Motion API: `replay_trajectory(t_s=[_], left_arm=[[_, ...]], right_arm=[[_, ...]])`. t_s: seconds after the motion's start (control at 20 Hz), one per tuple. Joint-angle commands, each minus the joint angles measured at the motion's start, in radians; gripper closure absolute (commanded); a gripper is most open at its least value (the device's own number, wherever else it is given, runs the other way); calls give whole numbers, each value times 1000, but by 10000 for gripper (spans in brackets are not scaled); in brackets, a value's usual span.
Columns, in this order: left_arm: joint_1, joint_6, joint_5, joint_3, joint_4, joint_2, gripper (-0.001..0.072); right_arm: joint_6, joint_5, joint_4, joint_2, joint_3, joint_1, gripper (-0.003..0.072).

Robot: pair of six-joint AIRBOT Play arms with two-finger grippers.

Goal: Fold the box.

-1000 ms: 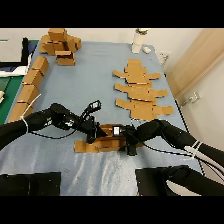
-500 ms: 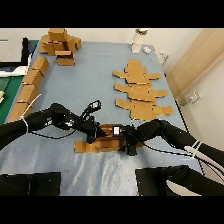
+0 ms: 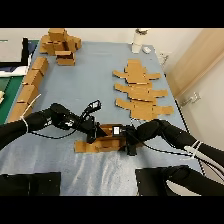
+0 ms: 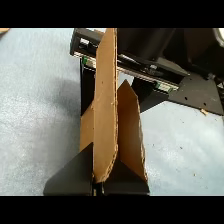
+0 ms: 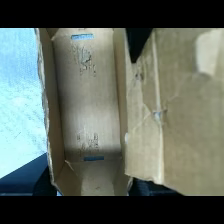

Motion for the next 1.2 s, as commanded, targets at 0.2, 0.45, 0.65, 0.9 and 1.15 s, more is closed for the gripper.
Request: replay_trajectory(t_s=[0.2,0.45,0.65,0.9,1.15], left_arm=[[50,-227,-51,1,29,23,2],[89,-444,-115,0,251,130,2],[81,-695,-311,0,383,165,615],[-17,-963,-358,-29,357,164,697],[-108,-919,-100,-29,151,163,697]], right_arm=[[1,-5,7,-1,-1,0,192],[1,-5,7,-1,-1,0,192],[1,-5,7,-1,-1,0,191],[1,-5,7,-1,-1,0,192],[1,-5,8,-1,-1,0,192]])
